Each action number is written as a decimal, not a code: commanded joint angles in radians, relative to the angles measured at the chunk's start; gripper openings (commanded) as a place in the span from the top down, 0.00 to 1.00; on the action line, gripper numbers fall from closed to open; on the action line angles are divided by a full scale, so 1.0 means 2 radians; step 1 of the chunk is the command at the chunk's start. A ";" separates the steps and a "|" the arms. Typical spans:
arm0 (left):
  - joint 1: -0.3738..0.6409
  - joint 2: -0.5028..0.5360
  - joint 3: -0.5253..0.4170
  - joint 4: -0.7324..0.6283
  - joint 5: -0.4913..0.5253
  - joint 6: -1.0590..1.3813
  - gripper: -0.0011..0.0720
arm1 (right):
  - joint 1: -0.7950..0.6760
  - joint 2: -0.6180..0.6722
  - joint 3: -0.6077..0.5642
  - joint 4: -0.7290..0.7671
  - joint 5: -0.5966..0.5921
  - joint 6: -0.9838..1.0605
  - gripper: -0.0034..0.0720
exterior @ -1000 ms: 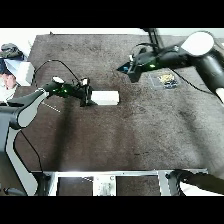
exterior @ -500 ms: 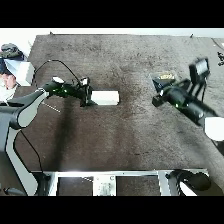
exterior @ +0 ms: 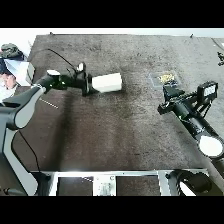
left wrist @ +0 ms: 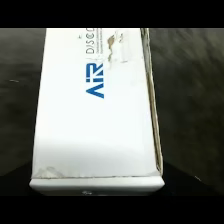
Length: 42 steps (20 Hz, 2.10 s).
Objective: Fold the box and place the chain.
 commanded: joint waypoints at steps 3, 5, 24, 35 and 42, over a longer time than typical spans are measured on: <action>0.055 0.105 0.006 -0.015 0.126 -0.198 0.98 | 0.000 0.002 -0.004 -0.001 -0.090 -0.001 0.94; 0.081 0.176 -0.044 -0.014 0.176 -0.240 0.98 | 0.000 0.002 -0.004 -0.001 -0.141 -0.001 0.94; 0.465 0.446 -0.449 0.268 0.228 -0.390 0.98 | 0.000 0.002 -0.004 -0.001 -0.614 0.000 0.94; 0.465 0.359 -0.449 0.260 0.267 -0.304 0.98 | 0.000 0.002 -0.004 -0.001 -0.613 0.000 0.94; 0.465 0.337 -0.449 0.265 0.264 -0.275 0.83 | 0.000 0.002 -0.004 -0.001 -0.613 0.000 0.94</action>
